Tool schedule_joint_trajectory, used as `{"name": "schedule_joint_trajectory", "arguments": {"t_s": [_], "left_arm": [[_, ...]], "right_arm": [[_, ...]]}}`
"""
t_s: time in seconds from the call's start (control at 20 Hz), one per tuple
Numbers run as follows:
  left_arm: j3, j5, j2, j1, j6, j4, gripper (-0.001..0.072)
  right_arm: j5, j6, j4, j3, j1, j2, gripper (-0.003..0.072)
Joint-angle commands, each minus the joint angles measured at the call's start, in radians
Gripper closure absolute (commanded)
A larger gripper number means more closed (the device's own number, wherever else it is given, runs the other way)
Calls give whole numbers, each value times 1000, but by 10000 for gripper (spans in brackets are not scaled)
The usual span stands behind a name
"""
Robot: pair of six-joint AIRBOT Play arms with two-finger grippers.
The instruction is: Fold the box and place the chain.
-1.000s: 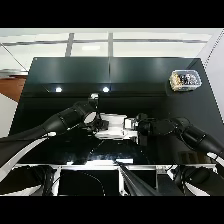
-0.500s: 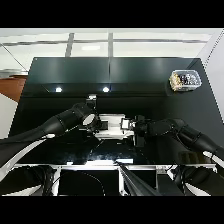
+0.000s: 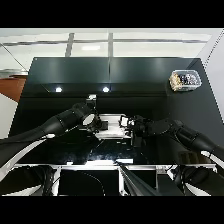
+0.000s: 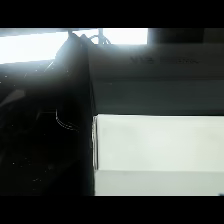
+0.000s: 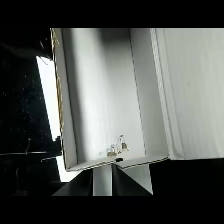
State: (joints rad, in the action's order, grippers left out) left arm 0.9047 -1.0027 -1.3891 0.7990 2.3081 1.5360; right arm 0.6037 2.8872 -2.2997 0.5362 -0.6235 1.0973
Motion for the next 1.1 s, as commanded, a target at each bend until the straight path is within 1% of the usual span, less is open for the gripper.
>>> {"name": "schedule_joint_trajectory", "arguments": {"t_s": [0.0,0.15,0.35,0.55,0.6,0.65,0.7,0.75,0.85,0.9,0.95,1.05], "left_arm": [[-1,0,0,0,-1,0,678],[-1,0,0,0,-1,0,678],[-1,0,0,0,-1,0,678],[-1,0,0,0,-1,0,677],[-1,0,0,0,-1,0,678],[-1,0,0,0,-1,0,678],[-1,0,0,0,-1,0,677],[-1,0,0,0,-1,0,678],[-1,0,0,0,-1,0,678],[-1,0,0,0,-1,0,678],[-1,0,0,0,-1,0,678],[-1,-1,0,0,-1,0,678]], "right_arm": [[-26,-1,-32,0,-2,2,556],[-61,-5,-94,0,-4,28,556],[-187,-15,-101,0,-80,67,556],[-193,-31,-97,0,-93,68,554],[-192,-31,-97,0,-93,68,518],[-192,-31,-97,0,-93,68,378],[-191,-31,-96,0,-93,68,403],[-188,-31,-89,0,-93,68,503],[-187,-44,-88,0,-93,68,339],[-187,-46,-75,0,-93,68,454],[-190,-59,-53,0,-91,65,649],[-170,-168,-27,0,-50,34,661]]}}
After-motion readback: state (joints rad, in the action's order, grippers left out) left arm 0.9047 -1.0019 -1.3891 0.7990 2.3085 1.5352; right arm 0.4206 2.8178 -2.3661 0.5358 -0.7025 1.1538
